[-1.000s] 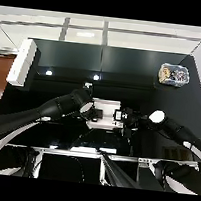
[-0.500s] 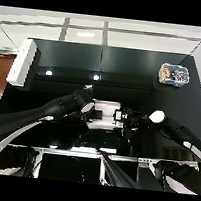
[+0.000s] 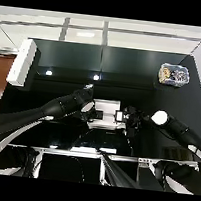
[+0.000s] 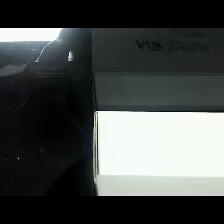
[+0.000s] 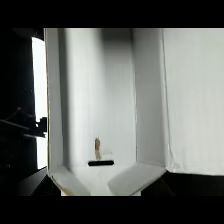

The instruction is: Fold the box and place the chain.

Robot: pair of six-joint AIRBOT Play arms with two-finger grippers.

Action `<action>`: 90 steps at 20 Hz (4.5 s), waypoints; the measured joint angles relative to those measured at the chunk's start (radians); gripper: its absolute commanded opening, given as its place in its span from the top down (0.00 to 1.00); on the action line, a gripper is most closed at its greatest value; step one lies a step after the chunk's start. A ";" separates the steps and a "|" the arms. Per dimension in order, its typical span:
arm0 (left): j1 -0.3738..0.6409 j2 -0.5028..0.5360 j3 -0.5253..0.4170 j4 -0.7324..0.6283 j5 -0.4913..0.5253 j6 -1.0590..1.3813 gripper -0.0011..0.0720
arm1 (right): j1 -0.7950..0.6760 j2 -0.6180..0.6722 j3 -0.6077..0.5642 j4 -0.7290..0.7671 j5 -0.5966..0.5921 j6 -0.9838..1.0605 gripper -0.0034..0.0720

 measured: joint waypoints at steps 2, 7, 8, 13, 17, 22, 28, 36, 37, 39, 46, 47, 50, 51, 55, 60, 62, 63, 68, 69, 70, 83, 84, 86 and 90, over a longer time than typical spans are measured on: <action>0.000 0.000 0.000 0.003 0.000 0.010 0.95 | 0.000 0.015 0.002 -0.053 0.015 0.018 0.00; 0.000 0.000 0.000 0.003 -0.001 0.018 0.95 | 0.000 0.028 0.004 -0.101 0.024 0.034 0.23; 0.000 0.000 0.000 0.003 -0.002 0.018 0.95 | 0.000 0.028 0.004 -0.103 0.024 0.034 0.37; 0.000 0.000 0.000 -0.001 -0.003 0.021 0.95 | 0.000 0.030 0.004 -0.029 0.037 0.050 0.68; 0.000 0.000 0.000 -0.001 -0.004 0.021 0.95 | 0.000 0.027 0.003 0.034 0.040 0.085 0.71; 0.000 0.000 0.000 -0.004 -0.004 0.021 0.95 | 0.000 0.000 -0.002 0.149 0.034 0.102 0.72; 0.000 0.000 0.000 -0.005 -0.003 0.020 0.95 | 0.000 -0.014 -0.002 0.191 0.028 0.108 0.60; 0.000 -0.001 0.000 -0.008 -0.002 0.018 0.95 | 0.000 -0.015 -0.002 0.206 0.009 0.109 0.79; 0.000 0.000 0.000 -0.008 -0.002 0.018 0.95 | 0.000 -0.015 -0.002 0.206 0.009 0.110 0.91; 0.000 -0.001 0.000 -0.008 -0.002 0.018 0.95 | 0.000 -0.015 -0.002 0.205 0.008 0.125 0.94; 0.000 0.000 0.000 -0.009 0.019 0.021 0.95 | 0.000 -0.015 -0.002 0.201 0.010 0.178 0.93; 0.000 0.000 0.000 -0.009 0.021 0.021 0.95 | 0.000 -0.015 -0.002 0.201 0.009 0.183 0.75; 0.000 -0.001 0.000 -0.009 0.024 0.020 0.95 | 0.000 -0.013 -0.002 0.189 0.003 0.192 0.48; 0.000 -0.001 0.000 -0.010 0.024 0.018 0.95 | 0.000 -0.008 -0.002 0.174 -0.006 0.198 0.48; 0.000 -0.001 0.000 -0.009 0.024 0.026 0.95 | -0.009 0.079 0.004 0.020 -0.022 0.306 0.08; 0.001 -0.001 0.000 -0.009 0.023 0.021 0.95 | -0.144 0.219 0.006 -0.177 0.020 0.688 0.52; 0.001 -0.001 0.000 -0.009 0.022 0.021 0.95 | -0.237 0.240 0.000 -0.211 0.056 0.859 0.94; 0.001 -0.001 0.000 -0.009 0.022 0.021 0.95 | -0.285 0.246 -0.008 -0.220 0.072 0.940 0.94; 0.001 -0.001 0.000 -0.009 0.019 0.018 0.95 | -0.517 0.240 -0.067 -0.219 0.150 1.259 0.94; 0.001 -0.001 0.000 -0.009 0.019 0.019 0.95 | -0.545 0.224 -0.080 -0.194 0.180 1.294 0.94; 0.001 -0.001 0.000 -0.009 0.019 0.019 0.95 | -0.562 0.203 -0.090 -0.167 0.209 1.317 0.94; 0.001 -0.001 0.000 -0.008 0.021 0.020 0.95 | -0.421 -0.092 -0.032 0.223 0.404 1.094 0.93; 0.001 -0.001 0.000 -0.008 0.021 0.021 0.95 | -0.418 -0.095 -0.010 0.207 0.423 1.092 0.79; 0.001 -0.001 0.000 -0.008 0.020 0.021 0.95 | -0.414 -0.098 0.020 0.185 0.455 1.092 0.35; 0.001 -0.001 0.000 -0.005 0.019 0.020 0.95 | -0.411 -0.101 0.044 0.168 0.492 1.103 0.34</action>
